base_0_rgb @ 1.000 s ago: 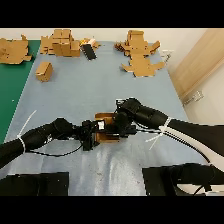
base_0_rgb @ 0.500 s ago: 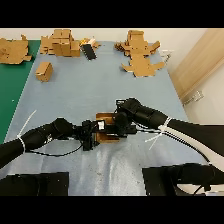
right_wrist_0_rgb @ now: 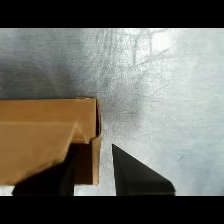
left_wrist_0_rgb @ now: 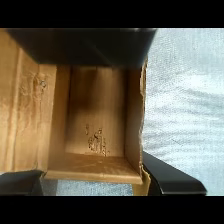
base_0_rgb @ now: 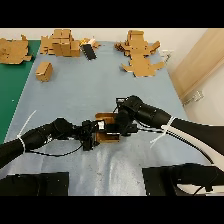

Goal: Fold the box.

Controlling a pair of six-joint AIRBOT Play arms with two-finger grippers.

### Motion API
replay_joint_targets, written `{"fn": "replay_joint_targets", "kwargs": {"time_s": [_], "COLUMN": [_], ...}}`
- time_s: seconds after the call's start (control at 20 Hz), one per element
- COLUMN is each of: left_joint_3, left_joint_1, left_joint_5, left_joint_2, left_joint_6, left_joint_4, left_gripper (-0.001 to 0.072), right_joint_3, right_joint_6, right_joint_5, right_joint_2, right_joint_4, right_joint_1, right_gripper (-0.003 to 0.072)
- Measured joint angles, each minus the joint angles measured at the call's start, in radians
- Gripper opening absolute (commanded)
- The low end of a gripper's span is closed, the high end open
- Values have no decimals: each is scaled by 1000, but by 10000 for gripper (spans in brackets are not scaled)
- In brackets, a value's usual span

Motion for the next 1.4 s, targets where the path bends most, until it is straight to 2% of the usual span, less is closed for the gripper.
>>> {"fn": "replay_joint_targets", "kwargs": {"time_s": [0.3, 0.35, 0.4, 0.45, 0.5, 0.8, 1.0, 1.2, 1.4], "left_joint_3": [0, 0, 0, 0, 0, 0, 0, 0, 0], "left_joint_1": [0, 0, 0, 0, 0, 0, 0, 0, 0], "left_joint_5": [0, 0, 0, 0, 0, 0, 0, 0, 0], "left_joint_2": [0, 0, 0, 0, 0, 0, 0, 0, 0], "left_joint_6": [1, 1, 1, 1, 1, 1, 1, 1, 1], "left_joint_4": [0, 0, 0, 0, 0, 0, 0, 0, 0], "left_gripper": [597, 597, 597, 597, 597, 597, 597, 597, 597], "right_joint_3": [21, 22, 23, 23, 23, 24, 21, -4, -49], "right_joint_6": [49, 62, 71, 80, 87, 103, -24, -287, -722], "right_joint_5": [-26, -28, -30, -31, -32, -31, 1, 91, 121], "right_joint_2": [64, 76, 87, 98, 107, 130, 132, 132, 69], "right_joint_4": [0, 0, 0, 0, 0, 23, 71, 267, 610], "right_joint_1": [0, -1, -2, -2, -2, -35, -159, -362, -601], "right_gripper": [349, 291, 188, 115, 2, 1, -3, -3, -3]}}
